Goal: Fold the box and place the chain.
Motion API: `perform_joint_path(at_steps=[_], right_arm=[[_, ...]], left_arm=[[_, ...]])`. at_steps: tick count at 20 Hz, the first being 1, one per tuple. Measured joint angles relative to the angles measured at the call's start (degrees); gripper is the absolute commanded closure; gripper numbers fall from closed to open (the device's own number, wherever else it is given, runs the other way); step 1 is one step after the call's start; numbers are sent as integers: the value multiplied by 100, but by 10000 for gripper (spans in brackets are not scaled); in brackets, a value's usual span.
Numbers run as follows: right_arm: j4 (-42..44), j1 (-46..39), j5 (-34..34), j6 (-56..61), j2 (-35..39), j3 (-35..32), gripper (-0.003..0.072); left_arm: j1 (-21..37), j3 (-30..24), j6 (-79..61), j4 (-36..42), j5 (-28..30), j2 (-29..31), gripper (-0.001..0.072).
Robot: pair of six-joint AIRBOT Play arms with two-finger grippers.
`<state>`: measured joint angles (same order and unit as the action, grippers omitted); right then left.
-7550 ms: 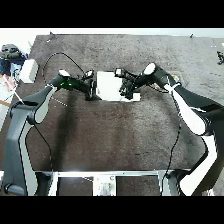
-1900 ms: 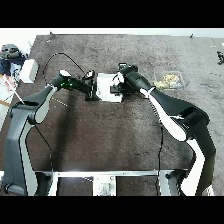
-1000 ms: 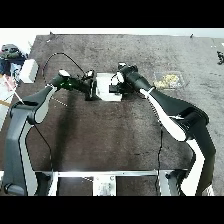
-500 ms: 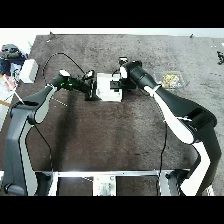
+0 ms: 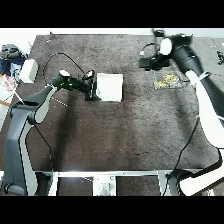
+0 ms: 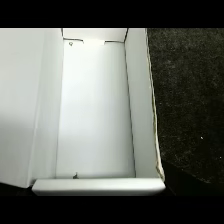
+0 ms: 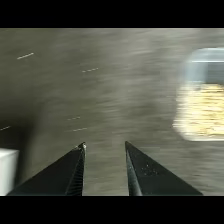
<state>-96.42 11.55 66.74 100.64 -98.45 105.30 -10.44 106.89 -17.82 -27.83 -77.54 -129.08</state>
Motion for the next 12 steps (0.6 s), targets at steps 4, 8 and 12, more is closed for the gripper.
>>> perform_joint_path(at_steps=[4,8,12], right_arm=[[42,-896,9,-162,-186,0,402],[299,-1392,-17,-520,-603,0,403],[623,-1539,-188,-824,-966,0,404]], left_arm=[[0,0,0,0,-2,0,184],[0,0,0,0,-2,0,184],[0,0,0,-2,-2,0,184]])
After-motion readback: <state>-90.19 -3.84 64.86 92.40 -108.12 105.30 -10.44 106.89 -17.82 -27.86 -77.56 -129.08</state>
